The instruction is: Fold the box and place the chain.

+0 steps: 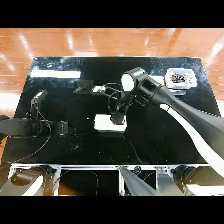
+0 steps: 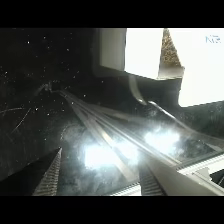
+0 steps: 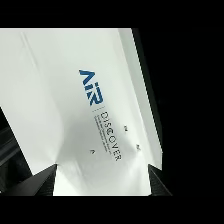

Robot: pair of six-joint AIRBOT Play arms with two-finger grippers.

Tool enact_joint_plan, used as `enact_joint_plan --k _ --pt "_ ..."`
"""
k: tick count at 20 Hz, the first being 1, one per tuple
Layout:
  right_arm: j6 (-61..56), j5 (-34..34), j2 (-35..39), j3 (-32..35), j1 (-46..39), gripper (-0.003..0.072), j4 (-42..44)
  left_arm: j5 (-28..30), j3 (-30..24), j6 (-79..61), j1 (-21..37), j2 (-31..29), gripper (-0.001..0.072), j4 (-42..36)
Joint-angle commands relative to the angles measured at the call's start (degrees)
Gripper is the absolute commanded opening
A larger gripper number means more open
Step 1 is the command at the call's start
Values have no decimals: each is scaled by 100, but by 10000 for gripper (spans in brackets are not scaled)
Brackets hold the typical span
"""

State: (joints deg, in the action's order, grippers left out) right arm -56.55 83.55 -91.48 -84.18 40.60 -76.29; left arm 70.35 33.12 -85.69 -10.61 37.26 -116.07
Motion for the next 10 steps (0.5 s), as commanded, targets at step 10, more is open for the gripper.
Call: enact_joint_plan --k 10 --pt "155 87 35 4 271 720 -424 -52 -2 -2 7 48 566 -13"
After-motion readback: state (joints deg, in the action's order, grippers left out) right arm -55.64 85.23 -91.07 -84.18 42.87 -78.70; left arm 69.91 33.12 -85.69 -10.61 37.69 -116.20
